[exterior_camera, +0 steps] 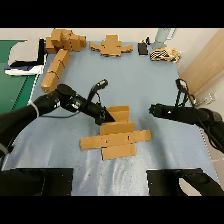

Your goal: Fold the box.

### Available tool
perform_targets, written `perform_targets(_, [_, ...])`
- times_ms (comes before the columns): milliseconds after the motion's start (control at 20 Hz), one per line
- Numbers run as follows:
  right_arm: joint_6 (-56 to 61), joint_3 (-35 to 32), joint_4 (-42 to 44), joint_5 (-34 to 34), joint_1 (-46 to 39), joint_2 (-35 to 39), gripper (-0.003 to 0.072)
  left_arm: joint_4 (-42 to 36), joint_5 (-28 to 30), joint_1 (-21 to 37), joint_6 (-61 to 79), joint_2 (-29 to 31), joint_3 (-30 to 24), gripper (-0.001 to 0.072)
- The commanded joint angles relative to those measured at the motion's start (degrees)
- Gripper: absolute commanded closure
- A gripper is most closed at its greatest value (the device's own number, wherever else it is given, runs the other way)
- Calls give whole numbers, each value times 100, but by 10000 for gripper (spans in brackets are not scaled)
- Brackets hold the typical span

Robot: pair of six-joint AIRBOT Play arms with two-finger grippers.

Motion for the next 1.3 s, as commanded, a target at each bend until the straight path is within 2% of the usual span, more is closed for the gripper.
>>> perform_targets(0, [105,315,190,-306,-219,-4,682,-212,1493,-605,1403,778,-767,704])
perform_targets(150, [103,315,212,-308,37,-13,682,-734,1836,-807,2382,909,-1305,703])
perform_targets(350, [105,315,212,-289,164,-13,682,-949,1969,-1088,3316,907,-1495,703])
perform_targets(500, [105,315,214,-212,164,-13,682,-973,1974,-1180,3449,807,-1580,701])
perform_targets(900, [105,315,232,-164,164,-13,682,-1097,1954,-1165,3547,643,-1537,701])
perform_targets(1000, [103,315,232,-162,166,-13,682,-1097,2170,-1152,3698,748,-1346,701])
perform_targets(1150, [98,315,232,-160,166,-13,682,-1097,2924,-1099,4006,748,-1040,700])
perform_targets(1250, [94,315,229,-131,164,-20,682,-1255,2883,-975,4131,704,-975,701])
